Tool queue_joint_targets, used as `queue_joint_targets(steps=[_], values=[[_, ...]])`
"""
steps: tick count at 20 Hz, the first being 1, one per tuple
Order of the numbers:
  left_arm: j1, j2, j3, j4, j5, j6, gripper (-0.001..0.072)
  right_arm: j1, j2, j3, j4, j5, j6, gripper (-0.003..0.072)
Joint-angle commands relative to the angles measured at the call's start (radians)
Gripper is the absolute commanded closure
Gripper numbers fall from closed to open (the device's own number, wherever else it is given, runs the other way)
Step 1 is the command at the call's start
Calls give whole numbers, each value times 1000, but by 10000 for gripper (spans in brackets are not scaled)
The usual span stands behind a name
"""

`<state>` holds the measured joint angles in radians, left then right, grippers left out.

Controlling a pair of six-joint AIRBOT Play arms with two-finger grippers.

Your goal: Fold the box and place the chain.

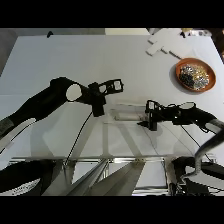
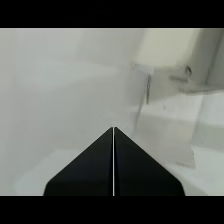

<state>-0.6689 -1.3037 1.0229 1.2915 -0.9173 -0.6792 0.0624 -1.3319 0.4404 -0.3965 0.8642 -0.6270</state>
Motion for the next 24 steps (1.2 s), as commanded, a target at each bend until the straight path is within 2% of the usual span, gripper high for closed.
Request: queue_joint_targets(steps=[1,5,7,13,14,15,16,17,20,24], values=[[3,-6,-34,3,-88,161,705,0,0,0,0,0,1,288],[1,-96,-66,-82,-32,298,695,0,0,0,0,0,1,287],[0,-133,-66,-106,11,299,616,0,0,0,0,0,1,287],[0,-177,-66,-108,41,304,615,0,0,0,0,0,1,287],[0,-176,-66,-109,44,340,581,0,0,0,0,0,1,287],[-1,-175,-66,-109,52,387,489,0,0,0,0,0,1,287],[-6,-175,-66,-109,68,444,363,0,0,0,0,0,1,287],[-8,-175,-66,-113,85,491,284,0,0,0,0,0,1,287],[-21,-175,-66,-156,132,553,290,0,0,0,0,0,1,287],[-39,-176,-66,-185,134,552,295,0,0,0,0,0,1,287]])
